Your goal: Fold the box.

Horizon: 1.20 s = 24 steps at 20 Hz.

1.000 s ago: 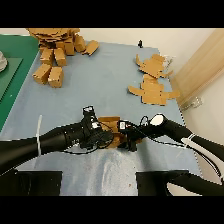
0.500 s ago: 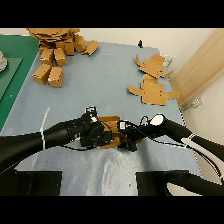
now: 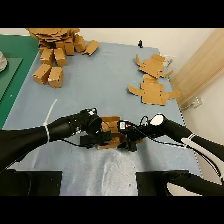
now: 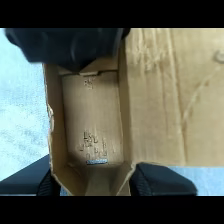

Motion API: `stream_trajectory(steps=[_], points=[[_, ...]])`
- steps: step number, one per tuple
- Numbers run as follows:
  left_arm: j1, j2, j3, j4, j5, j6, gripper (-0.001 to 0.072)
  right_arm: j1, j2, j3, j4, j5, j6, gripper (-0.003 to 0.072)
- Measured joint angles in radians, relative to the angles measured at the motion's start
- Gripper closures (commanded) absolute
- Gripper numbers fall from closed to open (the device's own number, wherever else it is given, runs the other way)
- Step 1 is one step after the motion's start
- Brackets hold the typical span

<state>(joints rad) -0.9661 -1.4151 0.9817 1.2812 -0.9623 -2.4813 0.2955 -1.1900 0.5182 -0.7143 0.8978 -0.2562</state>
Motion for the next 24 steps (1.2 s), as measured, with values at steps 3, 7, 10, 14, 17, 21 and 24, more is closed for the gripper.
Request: stream_trajectory(steps=[3, 7, 10, 14, 17, 21, 24], points=[[0.004, -0.019, 0.006, -0.016, -0.014, 0.008, 0.0238, 0.000, 0.000, 0.000, 0.000, 0.000, 0.000, 0.0216], [0.004, -0.031, 0.013, -0.018, -0.024, 0.011, 0.0240, 0.000, 0.000, 0.000, 0.000, 0.001, 0.000, 0.0216], [0.004, -0.034, 0.013, -0.006, -0.026, 0.011, 0.0540, 0.000, 0.000, 0.000, 0.000, 0.001, 0.000, 0.0216], [0.008, -0.037, 0.026, -0.002, -0.024, 0.037, 0.0698, 0.000, 0.000, 0.000, 0.002, 0.003, 0.002, 0.0216], [0.006, -0.038, 0.042, 0.006, -0.026, 0.050, 0.0699, -0.001, 0.000, 0.000, 0.002, 0.003, 0.004, 0.0216], [0.007, -0.037, 0.057, 0.004, -0.033, 0.058, 0.0697, -0.001, 0.001, 0.000, -0.001, -0.001, 0.000, 0.0216], [0.010, -0.036, 0.073, 0.008, -0.022, 0.067, 0.0695, -0.002, 0.002, 0.002, -0.002, -0.014, -0.003, 0.0216]])
